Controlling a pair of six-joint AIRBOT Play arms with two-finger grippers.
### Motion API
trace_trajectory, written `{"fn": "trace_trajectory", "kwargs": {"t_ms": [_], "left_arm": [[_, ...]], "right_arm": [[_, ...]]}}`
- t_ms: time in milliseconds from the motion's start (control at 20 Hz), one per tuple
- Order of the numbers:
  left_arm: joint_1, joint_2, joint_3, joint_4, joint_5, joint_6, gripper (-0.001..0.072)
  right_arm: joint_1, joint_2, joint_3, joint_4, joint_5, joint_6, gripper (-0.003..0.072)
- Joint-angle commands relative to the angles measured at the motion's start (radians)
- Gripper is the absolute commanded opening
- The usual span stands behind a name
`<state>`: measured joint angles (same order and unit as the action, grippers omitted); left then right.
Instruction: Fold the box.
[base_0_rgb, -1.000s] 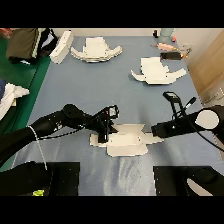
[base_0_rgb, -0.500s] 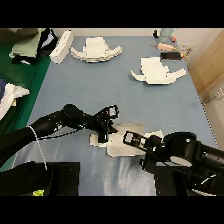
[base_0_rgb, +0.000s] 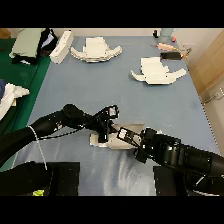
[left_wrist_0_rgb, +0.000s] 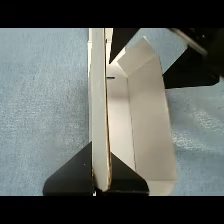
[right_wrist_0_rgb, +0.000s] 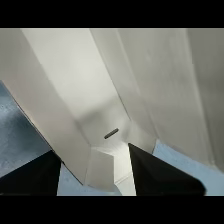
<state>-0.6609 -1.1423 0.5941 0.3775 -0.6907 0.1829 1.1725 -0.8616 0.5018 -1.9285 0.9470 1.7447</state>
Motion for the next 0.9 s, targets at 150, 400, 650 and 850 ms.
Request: {"fn": "trace_trajectory", "kwargs": {"t_ms": [150, 400, 650, 850], "left_arm": [[0.0, -0.001, 0.001, 0.0, 0.0, 0.0, 0.0015], [0.0, -0.001, 0.001, 0.001, 0.0, 0.0, 0.0016], [0.0, -0.001, 0.001, 0.001, 0.001, 0.0, 0.0015], [0.0, -0.001, 0.001, 0.0, 0.001, 0.0, 0.0016]], "right_arm": [[-0.024, 0.049, 0.013, -0.117, 0.048, 0.179, 0.061], [-0.039, 0.05, 0.013, -0.102, 0.047, 0.189, 0.0611], [-0.047, 0.056, -0.004, -0.086, 0.009, 0.115, 0.072], [-0.208, 0.122, -0.093, 0.17, -0.189, -0.256, 0.072]]}}
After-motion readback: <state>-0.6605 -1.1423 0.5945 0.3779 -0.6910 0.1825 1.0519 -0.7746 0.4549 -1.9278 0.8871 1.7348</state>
